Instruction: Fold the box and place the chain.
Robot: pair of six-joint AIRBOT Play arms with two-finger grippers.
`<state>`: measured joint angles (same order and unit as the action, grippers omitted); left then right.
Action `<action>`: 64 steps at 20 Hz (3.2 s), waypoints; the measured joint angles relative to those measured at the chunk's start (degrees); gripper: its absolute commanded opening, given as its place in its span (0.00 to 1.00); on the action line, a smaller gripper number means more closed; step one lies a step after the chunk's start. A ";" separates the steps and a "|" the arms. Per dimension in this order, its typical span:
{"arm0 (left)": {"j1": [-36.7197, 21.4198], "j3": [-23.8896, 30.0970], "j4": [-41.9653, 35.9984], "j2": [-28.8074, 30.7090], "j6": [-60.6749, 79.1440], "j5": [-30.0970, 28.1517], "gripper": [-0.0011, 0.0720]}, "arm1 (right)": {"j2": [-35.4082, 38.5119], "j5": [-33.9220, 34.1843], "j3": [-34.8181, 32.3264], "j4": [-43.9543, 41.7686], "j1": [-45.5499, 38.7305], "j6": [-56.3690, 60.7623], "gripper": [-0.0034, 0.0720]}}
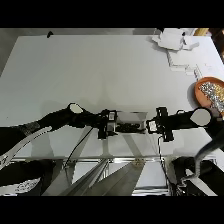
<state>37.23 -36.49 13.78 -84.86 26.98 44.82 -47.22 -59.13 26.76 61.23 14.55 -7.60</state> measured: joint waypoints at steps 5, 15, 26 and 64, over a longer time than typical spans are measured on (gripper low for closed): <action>0.00 0.00 0.00 0.00 0.00 0.00 0.39 | -3.96 2.56 -2.34 -5.68 -0.22 -3.37 0.30; 0.00 0.00 0.00 0.00 0.00 0.00 0.39 | -4.37 -0.83 -2.84 -3.58 -0.24 1.55 0.07; 0.00 0.00 0.00 0.00 0.00 0.02 0.39 | 8.72 -0.46 -2.86 -15.45 -0.24 0.96 0.07; 0.00 0.00 0.00 0.00 0.00 0.00 0.39 | -10.14 0.13 11.76 -4.61 16.31 18.75 0.46</action>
<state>37.23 -36.49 13.78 -84.86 26.98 44.82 -57.36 -59.00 38.52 56.62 30.85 11.16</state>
